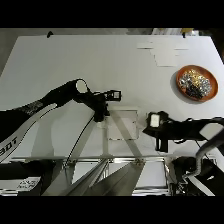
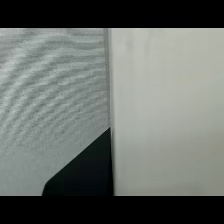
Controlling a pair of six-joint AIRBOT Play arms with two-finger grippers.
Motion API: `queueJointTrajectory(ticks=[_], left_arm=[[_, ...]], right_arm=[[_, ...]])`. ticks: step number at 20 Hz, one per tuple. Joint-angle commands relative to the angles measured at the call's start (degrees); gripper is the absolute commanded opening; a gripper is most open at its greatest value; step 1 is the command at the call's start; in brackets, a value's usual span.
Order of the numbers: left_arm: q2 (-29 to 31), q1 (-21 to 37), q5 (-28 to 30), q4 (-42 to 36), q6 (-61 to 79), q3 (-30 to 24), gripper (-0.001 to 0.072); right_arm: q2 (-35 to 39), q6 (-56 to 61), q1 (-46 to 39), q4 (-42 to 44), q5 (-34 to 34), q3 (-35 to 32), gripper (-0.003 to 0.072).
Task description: Fold the box and place the chain.
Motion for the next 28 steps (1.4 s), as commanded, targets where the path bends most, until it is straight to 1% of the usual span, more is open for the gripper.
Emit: queueJointTrajectory(ticks=[1, 2, 3, 4, 5, 6, 7, 8, 9, 11, 13, 15, 17, 19, 21, 25, 28], left_arm=[[0.0, 0.0, 0.0, 0.0, 0.0, 0.0, 0.0011], [0.0, 0.0, 0.0, 0.0, 0.0, 0.0, 0.0011], [0.0, 0.0, -0.1, 0.0, 0.0, 0.0, 0.0011], [0.0, 0.0, -0.2, 0.0, 0.0, 0.0, 0.0011], [0.0, 0.0, -0.3, 0.0, 0.0, 0.0, 0.0011], [0.0, 0.0, -0.3, 0.0, 0.0, 0.0, 0.0011], [0.0, 0.0, -0.3, 0.0, 0.0, 0.0, 0.0011], [0.0, 0.0, -0.3, 0.0, 0.0, 0.0, 0.0011], [0.0, 0.0, -0.3, 0.0, 0.0, 0.0, 0.0011], [0.0, 0.0, -0.3, 0.0, 0.0, 0.0, 0.0011], [0.0, 0.0, -0.3, 0.0, 0.0, 0.0, 0.0011], [0.0, 0.0, -0.3, -0.1, 0.0, 0.0, 0.0011], [0.0, 0.0, -0.3, -0.2, 0.0, 0.0, 0.0011], [0.0, 0.0, -0.3, -0.2, 0.0, 0.0, 0.0011], [0.0, 0.0, -0.3, -0.2, 0.0, 0.0, 0.0011], [0.0, 0.0, -0.3, -0.2, 0.0, 0.0, 0.0011], [0.0, 0.0, -0.3, -0.2, 0.0, 0.0, 0.0011]], right_arm=[[-8.3, -8.1, 9.2, -6.6, -3.6, -1.1, 0.0015], [-8.8, -8.1, 9.2, -5.6, -5.7, -1.2, 0.0049], [-8.8, -8.1, 9.2, -5.4, -8.2, -1.7, 0.0168], [-8.4, -8.1, 9.2, -5.5, -10.5, -2.3, 0.0265], [-8.0, -8.0, 9.3, -5.5, -12.8, -3.1, 0.0393], [-7.9, -7.7, 9.9, -5.5, -15.0, -4.2, 0.0573], [-7.9, -7.8, 11.2, -5.5, -17.9, -5.8, 0.0624], [-7.9, -7.9, 12.8, -5.8, -21.5, -7.5, 0.0698], [-7.9, -7.9, 14.5, -7.1, -25.0, -8.9, 0.0711], [-8.0, -7.8, 16.6, -9.7, -30.8, -10.8, 0.0711], [-9.3, -7.8, 16.7, -10.0, -32.5, -11.4, 0.0709], [-12.6, -7.8, 16.7, -13.2, -32.7, -11.5, 0.0708], [-15.2, -7.7, 16.7, -13.0, -34.9, -11.5, 0.0707], [-14.6, -7.6, 16.7, -12.6, -37.0, -11.3, 0.0705], [-13.4, -7.6, 16.3, -12.6, -36.5, -10.5, 0.07], [-13.0, -7.6, 13.0, -10.4, -31.3, -7.9, 0.067], [-13.0, -7.6, 11.0, -8.6, -27.4, -5.2, 0.0668]])
